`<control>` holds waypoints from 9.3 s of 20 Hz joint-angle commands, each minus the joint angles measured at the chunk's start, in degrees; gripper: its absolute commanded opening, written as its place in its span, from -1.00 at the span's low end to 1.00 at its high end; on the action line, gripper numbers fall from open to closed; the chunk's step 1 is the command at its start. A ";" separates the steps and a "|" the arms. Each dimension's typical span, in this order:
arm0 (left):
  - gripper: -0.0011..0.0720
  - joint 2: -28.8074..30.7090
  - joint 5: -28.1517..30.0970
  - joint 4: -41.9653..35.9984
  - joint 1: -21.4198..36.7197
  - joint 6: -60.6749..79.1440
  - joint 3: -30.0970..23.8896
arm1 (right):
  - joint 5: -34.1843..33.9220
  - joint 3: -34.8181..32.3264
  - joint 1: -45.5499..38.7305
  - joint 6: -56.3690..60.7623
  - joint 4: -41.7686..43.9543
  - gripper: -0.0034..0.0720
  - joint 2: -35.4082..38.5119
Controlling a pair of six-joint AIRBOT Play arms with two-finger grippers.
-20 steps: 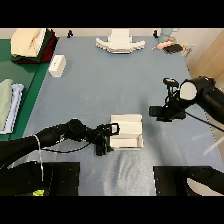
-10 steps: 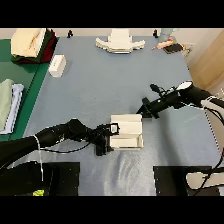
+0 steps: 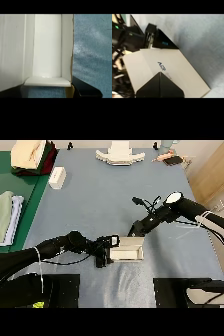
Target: Fold the box.
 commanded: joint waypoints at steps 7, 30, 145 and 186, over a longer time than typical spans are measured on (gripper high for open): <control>0.19 -0.02 0.02 0.00 0.00 0.00 -0.02 | -27.12 -12.59 19.76 -1.22 -23.23 -0.91 20.35; 0.19 -0.02 0.02 0.00 0.00 0.00 -0.02 | -47.54 -27.15 48.39 3.93 -52.09 -0.85 36.50; 0.19 -0.02 0.02 0.00 0.00 0.00 -0.02 | -67.12 -40.81 48.13 40.41 -59.60 -0.91 43.50; 0.19 -0.02 0.02 0.00 0.00 0.02 -0.02 | -55.67 -41.07 48.00 45.77 -65.77 -0.91 53.02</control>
